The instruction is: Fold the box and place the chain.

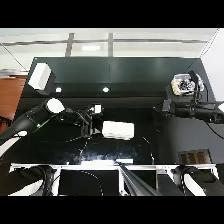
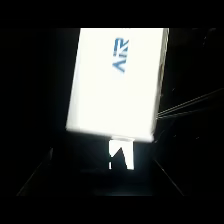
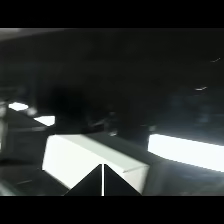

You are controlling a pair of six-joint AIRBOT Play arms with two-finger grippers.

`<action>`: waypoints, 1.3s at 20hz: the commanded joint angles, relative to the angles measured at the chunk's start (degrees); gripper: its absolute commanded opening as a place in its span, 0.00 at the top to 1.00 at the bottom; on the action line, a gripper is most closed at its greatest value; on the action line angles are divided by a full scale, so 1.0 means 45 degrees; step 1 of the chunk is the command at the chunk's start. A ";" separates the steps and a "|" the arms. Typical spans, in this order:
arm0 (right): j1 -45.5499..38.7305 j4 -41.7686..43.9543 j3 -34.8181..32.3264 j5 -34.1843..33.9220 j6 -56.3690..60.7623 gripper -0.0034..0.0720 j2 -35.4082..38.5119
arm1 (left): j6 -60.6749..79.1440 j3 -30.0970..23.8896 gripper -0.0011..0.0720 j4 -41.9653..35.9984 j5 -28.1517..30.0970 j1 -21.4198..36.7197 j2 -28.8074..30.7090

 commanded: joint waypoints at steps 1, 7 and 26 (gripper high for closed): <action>-0.0282 -0.2249 0.0034 -0.0398 0.0058 0.93 0.0044 | -0.1379 0.0704 0.02 0.0321 -0.0238 -0.0850 0.0039; -0.0282 -0.3667 0.0034 -0.0525 0.0651 0.93 0.0044 | -0.2934 0.3133 0.02 0.0219 0.0165 -0.2754 -0.2025; -0.0282 -0.3667 0.0024 -0.0933 0.0636 0.93 0.0044 | -0.3526 0.3997 0.02 0.0850 -0.0049 -0.3259 -0.3764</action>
